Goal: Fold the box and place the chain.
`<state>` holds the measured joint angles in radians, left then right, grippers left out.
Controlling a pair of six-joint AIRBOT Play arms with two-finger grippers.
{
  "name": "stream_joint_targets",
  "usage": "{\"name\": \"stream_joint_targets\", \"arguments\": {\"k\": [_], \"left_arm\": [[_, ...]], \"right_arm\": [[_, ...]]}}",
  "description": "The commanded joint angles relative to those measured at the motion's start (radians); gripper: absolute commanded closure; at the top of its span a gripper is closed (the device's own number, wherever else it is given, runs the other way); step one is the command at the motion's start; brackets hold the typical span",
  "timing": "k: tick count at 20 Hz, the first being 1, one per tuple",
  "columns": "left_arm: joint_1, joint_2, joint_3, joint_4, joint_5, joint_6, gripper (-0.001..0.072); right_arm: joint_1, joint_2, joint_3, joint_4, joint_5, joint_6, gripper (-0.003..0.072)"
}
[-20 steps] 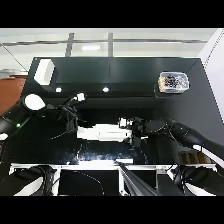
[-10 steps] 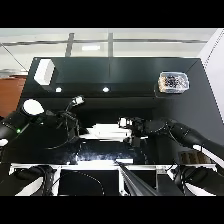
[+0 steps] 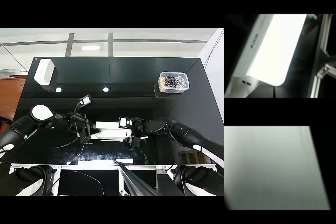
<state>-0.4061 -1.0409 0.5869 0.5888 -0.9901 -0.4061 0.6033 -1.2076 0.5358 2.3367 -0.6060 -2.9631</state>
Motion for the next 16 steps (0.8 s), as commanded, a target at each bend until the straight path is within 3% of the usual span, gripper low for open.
{"name": "stream_joint_targets", "arguments": {"k": [1, 7, 16], "left_arm": [[-0.015, -0.005, -0.001, -0.098, 0.168, 0.022, 0.0685], [-0.032, -0.061, -0.001, -0.108, 0.322, 0.021, 0.0684], [-0.032, -0.145, -0.001, -0.106, 0.335, 0.021, 0.0684]], "right_arm": [[-0.001, 0.001, 0.0, 0.0, 0.0, 0.0, 0.0156], [0.0, 0.001, 0.0, 0.0, 0.0, 0.0, 0.0156], [-0.001, 0.001, 0.0, 0.0, 0.0, 0.0, 0.0156]]}}
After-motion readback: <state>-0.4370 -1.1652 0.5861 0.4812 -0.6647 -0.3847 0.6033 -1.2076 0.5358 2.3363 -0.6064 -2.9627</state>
